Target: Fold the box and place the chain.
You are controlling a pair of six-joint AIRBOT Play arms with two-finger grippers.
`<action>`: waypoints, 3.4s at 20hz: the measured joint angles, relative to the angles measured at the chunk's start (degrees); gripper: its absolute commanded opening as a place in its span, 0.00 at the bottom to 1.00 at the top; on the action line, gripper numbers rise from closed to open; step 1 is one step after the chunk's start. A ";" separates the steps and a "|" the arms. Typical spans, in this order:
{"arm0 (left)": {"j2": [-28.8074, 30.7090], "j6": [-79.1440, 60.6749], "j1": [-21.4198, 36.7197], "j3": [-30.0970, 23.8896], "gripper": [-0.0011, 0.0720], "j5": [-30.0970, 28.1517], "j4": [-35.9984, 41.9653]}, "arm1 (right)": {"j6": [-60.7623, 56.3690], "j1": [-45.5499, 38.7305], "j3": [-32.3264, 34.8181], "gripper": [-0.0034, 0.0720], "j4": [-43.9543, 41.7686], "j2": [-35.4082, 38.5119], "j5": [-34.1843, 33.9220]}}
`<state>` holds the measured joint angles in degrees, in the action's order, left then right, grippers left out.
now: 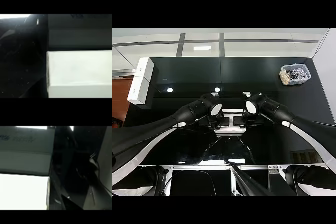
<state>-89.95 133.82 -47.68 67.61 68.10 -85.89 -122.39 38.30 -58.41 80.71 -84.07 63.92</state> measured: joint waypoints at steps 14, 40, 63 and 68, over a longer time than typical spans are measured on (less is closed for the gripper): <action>0.00 -0.17 0.00 0.00 0.05 0.04 -0.04 | 1.11 0.00 -0.07 0.49 0.04 2.32 0.61; 0.00 -0.09 0.00 0.00 0.05 -0.07 0.02 | 3.91 -46.77 -41.07 0.96 15.67 -18.23 -5.51; 0.00 -0.09 0.00 0.00 0.05 0.07 0.04 | -2.10 -50.42 -61.92 0.07 16.00 -37.77 2.51; -0.02 -0.11 0.00 0.00 0.05 0.02 0.02 | 7.34 -50.38 -61.88 0.07 17.55 -27.36 2.84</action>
<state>-89.97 133.71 -47.68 67.61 68.12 -85.86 -115.04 -12.08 -120.29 98.26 -111.44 66.76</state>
